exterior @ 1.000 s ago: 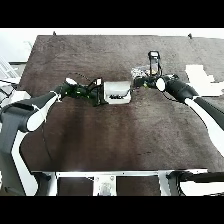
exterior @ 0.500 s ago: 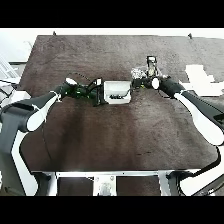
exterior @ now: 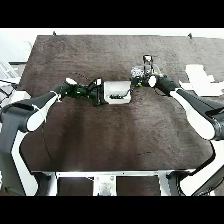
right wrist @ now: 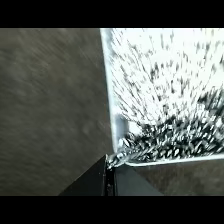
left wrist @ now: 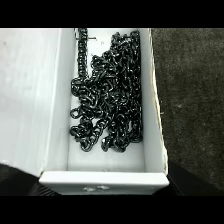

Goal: Fold the box and place the chain.

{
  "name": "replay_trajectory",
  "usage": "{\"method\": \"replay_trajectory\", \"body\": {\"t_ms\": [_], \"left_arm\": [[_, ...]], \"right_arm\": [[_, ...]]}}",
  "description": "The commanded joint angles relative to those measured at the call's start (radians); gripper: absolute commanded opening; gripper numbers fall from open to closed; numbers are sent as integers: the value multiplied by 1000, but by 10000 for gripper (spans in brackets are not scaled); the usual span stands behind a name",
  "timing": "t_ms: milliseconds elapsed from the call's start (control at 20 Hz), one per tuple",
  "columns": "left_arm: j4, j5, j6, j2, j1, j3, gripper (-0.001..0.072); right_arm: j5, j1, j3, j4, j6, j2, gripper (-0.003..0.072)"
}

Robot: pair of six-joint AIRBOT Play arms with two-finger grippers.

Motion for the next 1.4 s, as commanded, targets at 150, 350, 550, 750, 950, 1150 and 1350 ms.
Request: {"method": "replay_trajectory", "body": {"t_ms": [150,350,550,750,950,1150,1350], "left_arm": [[0,0,0,0,0,0,544],[0,0,0,0,0,0,544],[0,0,0,0,0,0,544],[0,0,0,0,0,0,544],[0,0,0,0,0,0,544],[0,0,0,0,0,0,544],[0,0,0,0,0,0,544]], "right_arm": [[160,16,4,-103,-42,278,10],[224,59,4,-185,-42,479,10],[257,124,4,-221,-54,612,10],[257,199,5,-224,-58,695,10],[257,261,6,-225,-60,743,10],[256,310,25,-232,-60,765,9],[258,351,79,-243,-60,767,9]]}}
